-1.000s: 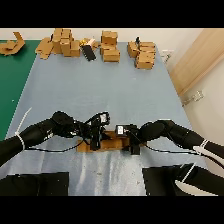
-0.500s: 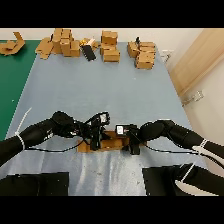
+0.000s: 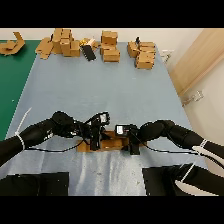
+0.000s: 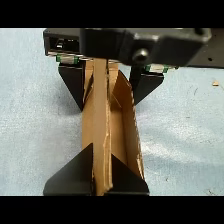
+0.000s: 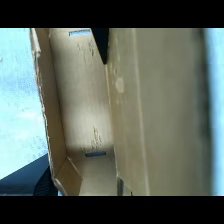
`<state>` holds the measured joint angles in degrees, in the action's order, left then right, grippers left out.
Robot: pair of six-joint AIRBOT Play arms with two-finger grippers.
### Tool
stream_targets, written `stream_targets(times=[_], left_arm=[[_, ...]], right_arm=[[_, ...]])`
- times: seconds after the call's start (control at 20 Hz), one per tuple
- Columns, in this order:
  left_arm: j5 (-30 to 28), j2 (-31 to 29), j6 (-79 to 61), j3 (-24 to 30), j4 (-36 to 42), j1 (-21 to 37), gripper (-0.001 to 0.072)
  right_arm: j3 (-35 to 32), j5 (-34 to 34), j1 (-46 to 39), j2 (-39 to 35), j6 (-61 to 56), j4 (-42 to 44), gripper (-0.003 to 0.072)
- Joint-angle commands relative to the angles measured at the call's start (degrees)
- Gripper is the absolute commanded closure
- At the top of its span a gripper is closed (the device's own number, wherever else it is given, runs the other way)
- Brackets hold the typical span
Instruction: Fold the box.
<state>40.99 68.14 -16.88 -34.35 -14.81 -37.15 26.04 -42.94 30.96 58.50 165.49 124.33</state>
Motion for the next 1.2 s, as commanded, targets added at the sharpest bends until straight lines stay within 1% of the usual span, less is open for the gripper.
stream_targets(times=[0.0, 0.3, 0.45, 0.85, 1.0, 1.15], left_arm=[[-0.02, 0.0, -0.02, 0.0, 0.02, -0.02, 0.0694], [-0.07, 0.0, -0.04, 0.0, 0.11, -0.02, 0.0694], [0.13, 0.0, -0.02, 0.0, 2.23, -0.02, 0.0694], [0.0, 0.02, -0.02, 0.0, 2.16, -0.02, 0.0694], [-0.33, 0.0, 0.37, 0.0, 0.09, 0.22, 0.0694], [-0.46, 0.0, 6.47, 0.0, -4.63, 0.22, 0.0693]], right_arm=[[0.07, -0.04, 0.11, 0.0, -0.02, 0.11, 0.0182], [0.07, -0.07, 0.11, 0.0, -0.02, -0.04, 0.0182], [0.07, -0.04, 0.11, 0.0, -0.02, -0.02, 0.0182], [0.07, -0.04, 0.11, 0.0, -0.02, -0.07, 0.0182], [0.07, -0.04, 0.11, 0.0, -0.02, -0.07, 0.0181], [0.07, -0.04, 0.11, 0.0, -0.04, -0.07, 0.0181]])
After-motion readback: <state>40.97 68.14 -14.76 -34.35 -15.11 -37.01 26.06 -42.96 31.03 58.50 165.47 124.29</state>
